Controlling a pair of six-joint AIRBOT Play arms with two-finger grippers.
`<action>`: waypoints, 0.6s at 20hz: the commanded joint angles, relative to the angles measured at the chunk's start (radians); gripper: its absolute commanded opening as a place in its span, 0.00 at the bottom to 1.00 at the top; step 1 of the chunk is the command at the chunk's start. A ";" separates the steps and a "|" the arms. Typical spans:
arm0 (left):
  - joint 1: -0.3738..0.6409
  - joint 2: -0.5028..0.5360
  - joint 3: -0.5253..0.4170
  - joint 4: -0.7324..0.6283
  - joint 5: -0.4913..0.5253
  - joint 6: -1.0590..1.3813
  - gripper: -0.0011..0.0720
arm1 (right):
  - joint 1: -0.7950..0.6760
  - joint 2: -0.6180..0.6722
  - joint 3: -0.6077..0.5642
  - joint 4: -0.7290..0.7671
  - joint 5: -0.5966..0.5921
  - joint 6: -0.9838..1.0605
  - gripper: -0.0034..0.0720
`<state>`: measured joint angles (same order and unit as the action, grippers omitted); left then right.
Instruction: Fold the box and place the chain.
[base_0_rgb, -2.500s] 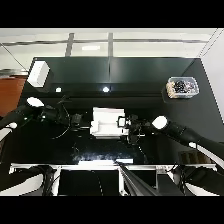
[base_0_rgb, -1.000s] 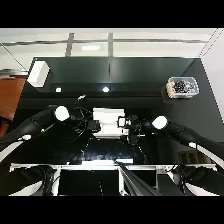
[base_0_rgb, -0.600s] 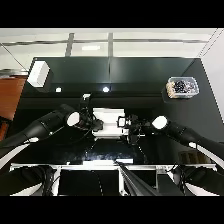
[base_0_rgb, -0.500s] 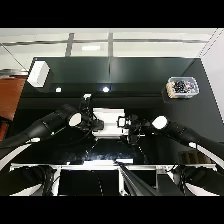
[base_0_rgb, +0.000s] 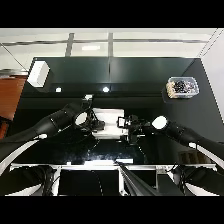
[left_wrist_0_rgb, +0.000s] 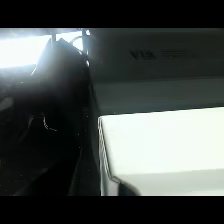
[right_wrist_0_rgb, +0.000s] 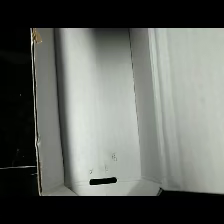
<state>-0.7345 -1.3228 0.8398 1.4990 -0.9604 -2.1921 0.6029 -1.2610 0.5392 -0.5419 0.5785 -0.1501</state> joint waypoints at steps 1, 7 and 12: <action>-0.001 -0.008 0.010 0.004 -0.013 -0.016 0.38 | 0.000 0.000 0.000 0.002 0.000 0.000 0.75; -0.025 -0.008 0.010 0.000 -0.003 -0.021 0.38 | 0.000 0.000 0.000 0.002 0.000 0.000 0.75; -0.037 -0.008 0.010 -0.023 0.040 -0.023 0.38 | 0.000 0.000 0.000 0.002 0.000 0.000 0.75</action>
